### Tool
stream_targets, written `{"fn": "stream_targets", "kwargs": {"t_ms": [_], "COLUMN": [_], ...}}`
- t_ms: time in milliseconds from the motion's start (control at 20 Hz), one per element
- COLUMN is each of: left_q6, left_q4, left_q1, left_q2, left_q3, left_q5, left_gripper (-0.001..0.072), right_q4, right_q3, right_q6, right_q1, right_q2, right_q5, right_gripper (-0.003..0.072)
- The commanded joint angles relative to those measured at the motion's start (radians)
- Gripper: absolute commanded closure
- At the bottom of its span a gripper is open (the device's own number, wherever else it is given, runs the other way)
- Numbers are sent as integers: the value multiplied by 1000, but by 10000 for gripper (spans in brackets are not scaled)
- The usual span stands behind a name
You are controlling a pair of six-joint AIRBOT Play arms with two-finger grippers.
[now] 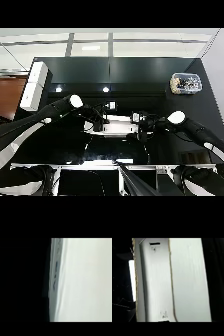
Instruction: Fold the box and place the chain.
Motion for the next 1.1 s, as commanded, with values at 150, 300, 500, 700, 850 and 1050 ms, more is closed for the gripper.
{"fn": "stream_targets", "kwargs": {"t_ms": [150,300,500,700,850,1050], "left_q6": [-4,-4,-4,-4,-4,-4], "left_q4": [-2,-2,-2,-2,-2,-2], "left_q1": [0,0,0,0,0,0], "left_q2": [0,0,0,0,0,0], "left_q3": [0,0,0,0,0,0], "left_q5": [3,3,3,3,3,3], "left_gripper": [679,679,679,679,679,679], "right_q4": [-43,-51,-55,-54,-54,-55], "right_q3": [-1,-1,-1,0,0,0], "right_q6": [-44,-44,-44,-39,-29,-25], "right_q1": [0,0,0,0,0,0], "right_q2": [-59,-71,-74,-75,-76,-76], "right_q5": [-25,-26,-37,-45,-57,-60], "right_gripper": [41,70,70,70,70,71]}}
